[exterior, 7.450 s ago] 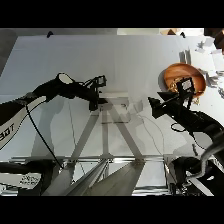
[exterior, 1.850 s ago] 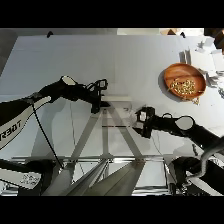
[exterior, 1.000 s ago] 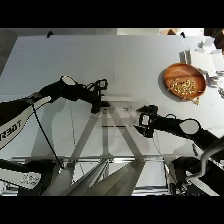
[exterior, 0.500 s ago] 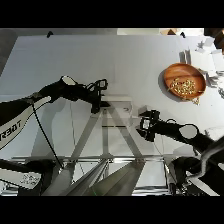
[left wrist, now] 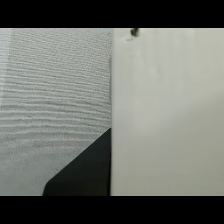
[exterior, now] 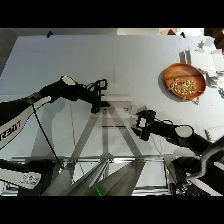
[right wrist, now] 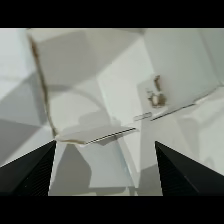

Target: Fold the box and place the chain.

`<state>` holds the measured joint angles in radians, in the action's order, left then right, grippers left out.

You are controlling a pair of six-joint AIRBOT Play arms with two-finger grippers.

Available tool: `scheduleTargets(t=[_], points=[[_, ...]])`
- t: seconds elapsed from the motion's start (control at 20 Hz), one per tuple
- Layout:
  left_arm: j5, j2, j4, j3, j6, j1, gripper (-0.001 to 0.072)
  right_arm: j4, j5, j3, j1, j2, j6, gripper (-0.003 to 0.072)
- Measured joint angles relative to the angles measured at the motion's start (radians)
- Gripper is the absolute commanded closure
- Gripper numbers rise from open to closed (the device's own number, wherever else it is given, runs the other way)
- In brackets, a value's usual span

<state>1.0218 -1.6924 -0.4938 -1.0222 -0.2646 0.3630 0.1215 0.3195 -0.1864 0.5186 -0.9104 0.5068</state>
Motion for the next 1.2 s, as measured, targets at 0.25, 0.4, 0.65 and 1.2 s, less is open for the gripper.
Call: scheduleTargets(t=[0.25,0.4,0.65,1.2], points=[[0.000,0.000,0.000,0.000,0.000,0.000,0.0698,-0.138,-0.020,0.000,0.009,-0.034,0.044,-0.0011],[0.000,0.000,0.000,0.000,0.000,0.000,0.0698,-0.205,-0.023,0.000,0.011,-0.061,0.079,-0.0012],[0.000,0.000,0.000,0.000,0.000,0.000,0.0698,-0.264,-0.018,-0.016,-0.004,-0.081,0.116,-0.0011],[0.000,0.000,0.000,0.000,0.000,0.000,0.0698,-0.275,0.126,-0.084,-0.112,-0.135,0.210,0.0002]])
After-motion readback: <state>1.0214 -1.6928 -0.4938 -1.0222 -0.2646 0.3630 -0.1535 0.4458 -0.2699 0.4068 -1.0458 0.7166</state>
